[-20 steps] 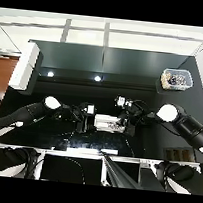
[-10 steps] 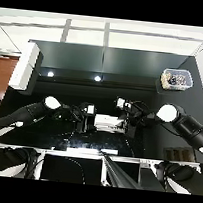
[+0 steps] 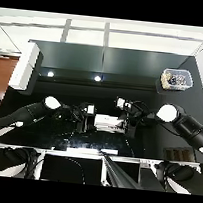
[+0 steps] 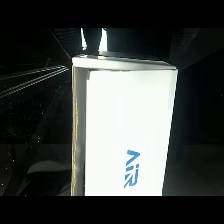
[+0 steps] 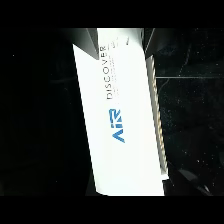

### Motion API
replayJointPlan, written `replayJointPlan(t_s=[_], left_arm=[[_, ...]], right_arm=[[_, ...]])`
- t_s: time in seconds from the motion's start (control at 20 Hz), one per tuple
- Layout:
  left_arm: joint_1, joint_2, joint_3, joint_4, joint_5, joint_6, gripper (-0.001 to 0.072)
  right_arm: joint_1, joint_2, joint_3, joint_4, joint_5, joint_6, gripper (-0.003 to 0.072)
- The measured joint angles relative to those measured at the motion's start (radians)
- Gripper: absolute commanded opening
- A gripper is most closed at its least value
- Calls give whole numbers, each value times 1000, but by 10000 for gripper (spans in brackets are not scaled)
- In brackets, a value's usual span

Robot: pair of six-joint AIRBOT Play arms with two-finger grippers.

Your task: Fold the box and place the chain.

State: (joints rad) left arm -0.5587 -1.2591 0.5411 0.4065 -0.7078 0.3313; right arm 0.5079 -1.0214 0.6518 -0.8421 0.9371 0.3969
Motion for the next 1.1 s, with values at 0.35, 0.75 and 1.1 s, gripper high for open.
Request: replayJointPlan(t_s=[0.35,0.75,1.1], left_arm=[[0,0,0,0,0,0,325],[0,0,0,0,0,1,325],[0,0,0,0,0,0,325]], right_arm=[[0,0,0,0,3,26,328],[0,0,0,-1,26,51,327],[0,0,0,-1,27,57,327]])
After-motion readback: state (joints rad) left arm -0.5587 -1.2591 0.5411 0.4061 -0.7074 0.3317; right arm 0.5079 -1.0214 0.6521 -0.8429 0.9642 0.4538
